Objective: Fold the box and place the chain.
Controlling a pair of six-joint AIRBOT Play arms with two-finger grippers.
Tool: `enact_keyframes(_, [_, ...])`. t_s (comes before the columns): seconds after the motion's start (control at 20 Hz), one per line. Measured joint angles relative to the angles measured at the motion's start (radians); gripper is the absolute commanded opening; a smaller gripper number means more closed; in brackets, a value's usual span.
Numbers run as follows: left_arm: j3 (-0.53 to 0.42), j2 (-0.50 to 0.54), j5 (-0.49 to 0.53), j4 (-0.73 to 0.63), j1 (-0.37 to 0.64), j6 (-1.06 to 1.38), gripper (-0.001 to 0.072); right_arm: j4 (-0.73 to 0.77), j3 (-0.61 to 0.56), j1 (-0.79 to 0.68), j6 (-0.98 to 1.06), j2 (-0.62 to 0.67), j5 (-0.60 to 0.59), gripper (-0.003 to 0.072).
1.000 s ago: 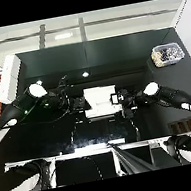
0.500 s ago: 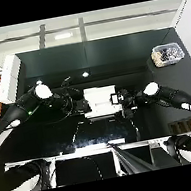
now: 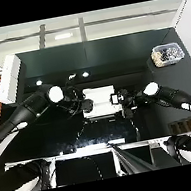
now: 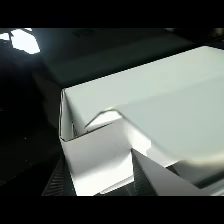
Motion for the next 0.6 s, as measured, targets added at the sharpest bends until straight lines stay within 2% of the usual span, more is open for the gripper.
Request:
enact_keyframes(0.25, [0.019, -0.014, 0.0, 0.066, -0.056, -0.098, 0.0473, 0.0, 0.0, 0.0, 0.0, 0.0, 0.0, 0.0475])
enact_keyframes(0.6, [0.03, -0.022, -0.005, 0.138, -0.084, -0.236, 0.0471, 0.0, 0.0, 0.0, 0.0, 0.0, 0.0, 0.0475])
